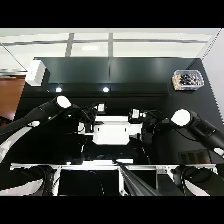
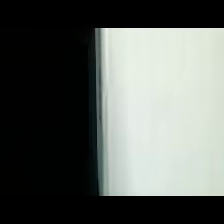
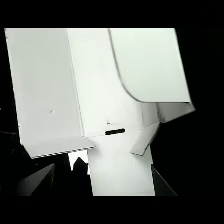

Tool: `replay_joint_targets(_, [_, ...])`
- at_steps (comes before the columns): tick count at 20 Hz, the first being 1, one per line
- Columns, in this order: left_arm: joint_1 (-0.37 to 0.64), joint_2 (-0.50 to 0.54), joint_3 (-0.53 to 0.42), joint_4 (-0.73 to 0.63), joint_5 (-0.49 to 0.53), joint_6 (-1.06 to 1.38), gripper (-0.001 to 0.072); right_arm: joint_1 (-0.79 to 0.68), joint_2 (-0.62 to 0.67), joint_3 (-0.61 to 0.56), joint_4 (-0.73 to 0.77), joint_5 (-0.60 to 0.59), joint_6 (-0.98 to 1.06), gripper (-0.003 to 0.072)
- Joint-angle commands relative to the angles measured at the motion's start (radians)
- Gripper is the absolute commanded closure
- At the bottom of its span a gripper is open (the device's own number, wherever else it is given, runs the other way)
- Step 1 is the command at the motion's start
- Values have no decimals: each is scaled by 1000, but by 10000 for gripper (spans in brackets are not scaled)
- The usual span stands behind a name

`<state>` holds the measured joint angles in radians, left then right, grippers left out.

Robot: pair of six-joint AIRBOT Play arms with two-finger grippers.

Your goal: Fold the box and place the chain.

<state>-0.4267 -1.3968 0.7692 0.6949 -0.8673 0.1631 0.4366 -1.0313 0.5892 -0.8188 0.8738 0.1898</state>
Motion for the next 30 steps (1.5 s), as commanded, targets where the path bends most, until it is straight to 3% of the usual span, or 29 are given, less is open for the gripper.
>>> replay_joint_targets(1, [-1, -3, 1, 0, 3, 4, 682, 31, -27, -24, 3, -3, -31, -25])
replay_joint_targets(5, [-1, -3, 1, 0, 3, 4, 682, 85, -31, -76, -2, -23, -37, -24])
replay_joint_targets(7, [-1, -3, 1, 0, 3, 4, 682, 110, -31, -112, 22, -113, -37, -24])
replay_joint_targets(11, [-1, -3, 1, 0, 3, 4, 682, 203, -31, -180, 241, -385, -37, -23])
replay_joint_targets(15, [-1, -3, 1, 0, 3, 4, 682, 277, -29, -188, 241, -473, -37, -18])
replay_joint_targets(19, [-1, -3, 1, 0, 2, 4, 682, 269, 10, -127, 122, -470, -37, -17])
replay_joint_targets(26, [-1, -3, 1, 0, 0, -16, 682, 130, 7, -76, 104, -307, -72, -17])
replay_joint_targets(30, [-1, -3, 1, 0, 0, -16, 682, 69, -2, -76, 134, -306, -129, -17])
